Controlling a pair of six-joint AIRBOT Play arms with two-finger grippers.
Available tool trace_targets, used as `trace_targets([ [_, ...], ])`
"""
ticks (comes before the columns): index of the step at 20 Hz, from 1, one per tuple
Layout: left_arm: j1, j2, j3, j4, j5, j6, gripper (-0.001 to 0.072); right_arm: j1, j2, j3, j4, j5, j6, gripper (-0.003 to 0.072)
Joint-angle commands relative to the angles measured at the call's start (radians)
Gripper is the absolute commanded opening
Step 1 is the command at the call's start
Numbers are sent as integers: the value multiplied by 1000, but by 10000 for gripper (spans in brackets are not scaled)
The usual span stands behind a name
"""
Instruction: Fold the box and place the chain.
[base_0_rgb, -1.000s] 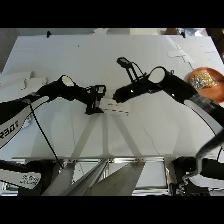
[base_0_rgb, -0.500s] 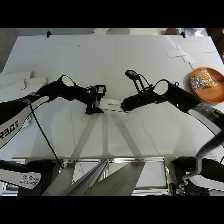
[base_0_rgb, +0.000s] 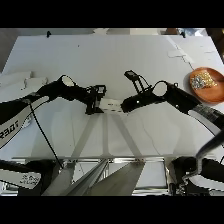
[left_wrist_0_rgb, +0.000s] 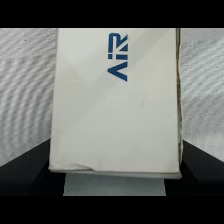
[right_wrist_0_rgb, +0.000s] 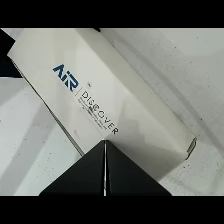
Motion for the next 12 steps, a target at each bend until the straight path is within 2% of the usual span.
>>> trace_targets([
  [1,0,0,1,0,0,0,486,1,7,0,10,5,-32,8],
  [3,0,0,1,0,0,0,486,0,55,5,57,-24,-115,8],
  [8,0,0,1,0,0,0,486,-61,248,58,31,-118,-108,9],
  [10,0,0,1,-2,0,0,486,-134,304,58,-45,-105,-51,9],
  [12,0,0,1,-1,-1,0,486,-217,333,58,-211,-57,60,9],
])
